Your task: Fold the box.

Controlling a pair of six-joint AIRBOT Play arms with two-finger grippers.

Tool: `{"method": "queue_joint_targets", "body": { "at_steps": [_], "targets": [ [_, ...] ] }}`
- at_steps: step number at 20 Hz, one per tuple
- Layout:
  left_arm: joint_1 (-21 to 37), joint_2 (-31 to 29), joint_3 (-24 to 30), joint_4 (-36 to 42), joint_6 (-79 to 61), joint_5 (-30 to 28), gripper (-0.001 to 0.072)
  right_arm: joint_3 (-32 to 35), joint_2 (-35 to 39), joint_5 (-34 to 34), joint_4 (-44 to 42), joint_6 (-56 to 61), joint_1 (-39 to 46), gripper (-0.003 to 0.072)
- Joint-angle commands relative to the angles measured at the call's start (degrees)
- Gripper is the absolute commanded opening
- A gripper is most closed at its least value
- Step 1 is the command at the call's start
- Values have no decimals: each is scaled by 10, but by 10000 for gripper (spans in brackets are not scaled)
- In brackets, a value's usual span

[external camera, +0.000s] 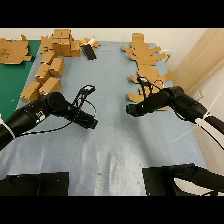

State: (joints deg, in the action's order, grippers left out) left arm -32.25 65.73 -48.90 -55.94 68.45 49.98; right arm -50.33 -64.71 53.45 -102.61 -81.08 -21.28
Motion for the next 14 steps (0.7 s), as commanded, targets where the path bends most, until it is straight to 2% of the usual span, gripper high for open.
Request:
{"method": "queue_joint_targets", "body": {
  "at_steps": [1, 14],
  "targets": [
    [-16, 0, 6, -3, 21, -21, 11, -4, -6, 28, -2, -10, 1, 6],
    [-17, 0, 6, -2, 19, -9, 11, -4, -6, 32, -2, -10, 1, 6]
  ]
}}
